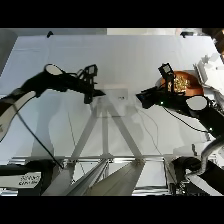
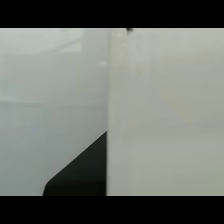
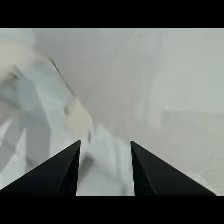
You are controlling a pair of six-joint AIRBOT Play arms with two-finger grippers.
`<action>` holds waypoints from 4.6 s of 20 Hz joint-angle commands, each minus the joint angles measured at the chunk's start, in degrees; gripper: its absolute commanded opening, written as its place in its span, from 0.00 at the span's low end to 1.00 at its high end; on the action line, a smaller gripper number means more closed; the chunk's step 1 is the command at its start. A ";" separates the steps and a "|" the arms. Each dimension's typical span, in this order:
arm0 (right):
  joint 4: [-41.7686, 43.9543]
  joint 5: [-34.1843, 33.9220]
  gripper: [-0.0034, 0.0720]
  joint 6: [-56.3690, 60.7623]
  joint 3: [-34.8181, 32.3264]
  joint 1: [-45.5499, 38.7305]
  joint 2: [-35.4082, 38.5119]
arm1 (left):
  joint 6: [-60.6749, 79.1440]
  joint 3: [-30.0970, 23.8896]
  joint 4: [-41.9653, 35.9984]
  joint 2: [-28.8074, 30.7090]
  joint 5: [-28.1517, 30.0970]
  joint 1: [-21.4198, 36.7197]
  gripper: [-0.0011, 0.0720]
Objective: Fold the box and place the chain.
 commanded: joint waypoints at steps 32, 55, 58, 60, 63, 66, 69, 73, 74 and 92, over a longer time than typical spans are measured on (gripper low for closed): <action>0.48 -7.26 0.49 0.07 0.04 0.04 0.04 | 12.17 -1.07 0.26 -12.41 1.36 -1.01 0.02; 0.48 -7.26 0.49 0.07 0.04 0.04 0.04 | 15.98 -0.98 0.20 -9.25 4.26 -0.85 0.03; 1.86 -4.24 0.49 0.04 0.22 0.04 0.04 | 15.87 -0.98 0.20 -9.25 4.26 -0.85 0.03; 2.01 2.12 0.49 -0.48 0.90 0.04 0.26 | 15.87 -0.98 0.20 -9.25 4.26 -0.85 0.03; 1.90 14.23 0.51 -7.23 1.51 0.04 1.20 | 15.87 -0.98 0.20 -9.25 4.26 -0.87 0.03; 1.75 21.27 0.71 -13.81 1.51 0.07 1.60 | 15.87 -0.98 0.20 -9.25 4.26 -0.87 0.03; 1.22 22.14 0.76 -22.71 1.51 0.07 1.60 | 15.87 -0.98 0.20 -9.25 4.26 -0.87 0.03; -9.16 21.62 0.87 -34.27 1.49 0.07 1.55 | 15.87 -0.98 0.20 -9.25 4.26 -0.87 0.03; -13.11 20.85 0.92 -36.33 1.49 0.04 1.51 | 15.87 -0.98 0.20 -9.25 4.26 -0.87 0.03; 9.14 13.31 0.98 -59.12 1.38 0.52 -21.75 | 15.87 -0.98 0.17 -9.25 4.26 -0.90 0.03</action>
